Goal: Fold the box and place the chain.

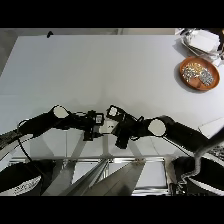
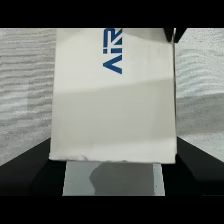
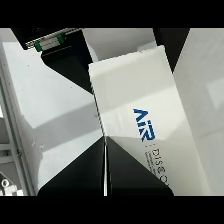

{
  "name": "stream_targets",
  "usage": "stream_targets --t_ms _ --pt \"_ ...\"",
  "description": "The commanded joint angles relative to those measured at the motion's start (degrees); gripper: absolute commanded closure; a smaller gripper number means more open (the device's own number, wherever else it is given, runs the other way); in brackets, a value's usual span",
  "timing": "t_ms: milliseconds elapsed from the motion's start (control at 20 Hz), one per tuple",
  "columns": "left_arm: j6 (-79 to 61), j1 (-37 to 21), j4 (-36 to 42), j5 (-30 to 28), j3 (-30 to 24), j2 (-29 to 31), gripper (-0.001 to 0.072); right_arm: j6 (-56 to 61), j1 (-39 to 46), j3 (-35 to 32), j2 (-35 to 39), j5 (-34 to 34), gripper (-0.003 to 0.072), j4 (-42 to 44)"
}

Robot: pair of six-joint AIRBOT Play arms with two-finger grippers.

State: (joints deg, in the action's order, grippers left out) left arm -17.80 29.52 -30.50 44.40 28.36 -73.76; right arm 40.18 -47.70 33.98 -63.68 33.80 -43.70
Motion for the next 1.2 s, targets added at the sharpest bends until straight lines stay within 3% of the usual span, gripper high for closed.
stream_targets --t_ms 0,550,850,1000,1150 --pt "0.0 0.0 0.0 0.0 0.0 0.0 0.0677 -0.2 0.0 -2.1 -0.2 -2.0 0.0676 0.0" --pt "0.0 0.0 0.0 0.0 0.0 0.0 0.0677 -0.2 0.0 -4.4 0.0 -4.4 0.0676 0.8" --pt "0.0 0.0 0.0 0.0 0.0 0.0 0.0677 2.7 0.0 1.2 9.0 -5.6 0.0673 -1.4" --pt "0.0 0.0 0.0 0.0 0.0 0.0 0.0677 20.0 0.0 2.0 16.2 -2.6 0.0673 -15.2" --pt "0.0 0.0 0.0 0.0 0.0 0.0 0.0677 47.7 0.0 2.0 23.1 8.6 0.0673 -38.3"
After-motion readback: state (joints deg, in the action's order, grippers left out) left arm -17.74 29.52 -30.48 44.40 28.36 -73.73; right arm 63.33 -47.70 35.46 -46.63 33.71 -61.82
